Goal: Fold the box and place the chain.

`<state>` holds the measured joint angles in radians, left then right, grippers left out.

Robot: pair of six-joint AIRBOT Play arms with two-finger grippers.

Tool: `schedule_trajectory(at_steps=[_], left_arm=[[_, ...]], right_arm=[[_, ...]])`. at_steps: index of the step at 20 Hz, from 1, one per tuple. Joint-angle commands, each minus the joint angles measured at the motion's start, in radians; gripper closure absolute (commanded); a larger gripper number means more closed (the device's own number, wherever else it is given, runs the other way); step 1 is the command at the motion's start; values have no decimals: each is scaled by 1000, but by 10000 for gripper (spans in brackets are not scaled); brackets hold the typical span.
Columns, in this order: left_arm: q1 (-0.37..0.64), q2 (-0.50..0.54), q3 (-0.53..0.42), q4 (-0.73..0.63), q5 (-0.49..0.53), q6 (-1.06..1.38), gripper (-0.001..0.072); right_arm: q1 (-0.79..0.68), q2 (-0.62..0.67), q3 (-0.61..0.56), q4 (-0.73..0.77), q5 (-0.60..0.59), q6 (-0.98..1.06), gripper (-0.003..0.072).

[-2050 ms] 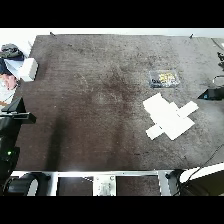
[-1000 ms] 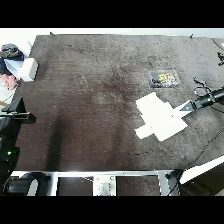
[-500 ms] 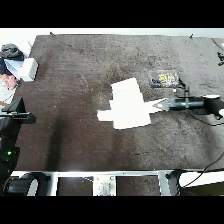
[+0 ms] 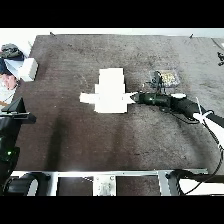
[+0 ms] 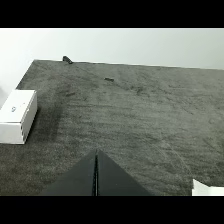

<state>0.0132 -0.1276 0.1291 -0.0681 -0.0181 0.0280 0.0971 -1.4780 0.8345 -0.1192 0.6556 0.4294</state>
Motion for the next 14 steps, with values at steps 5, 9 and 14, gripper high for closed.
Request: schedule_trajectory(at_steps=[5,9,14], left_arm=[[0,-4,27,8,-111,8,153],[0,-138,98,8,-323,59,236],[0,-562,327,9,-471,59,235]], right_arm=[[37,-93,80,-9,-52,-30,675],[39,-93,80,-7,-50,-54,675],[39,-93,80,-8,-49,-71,675]])
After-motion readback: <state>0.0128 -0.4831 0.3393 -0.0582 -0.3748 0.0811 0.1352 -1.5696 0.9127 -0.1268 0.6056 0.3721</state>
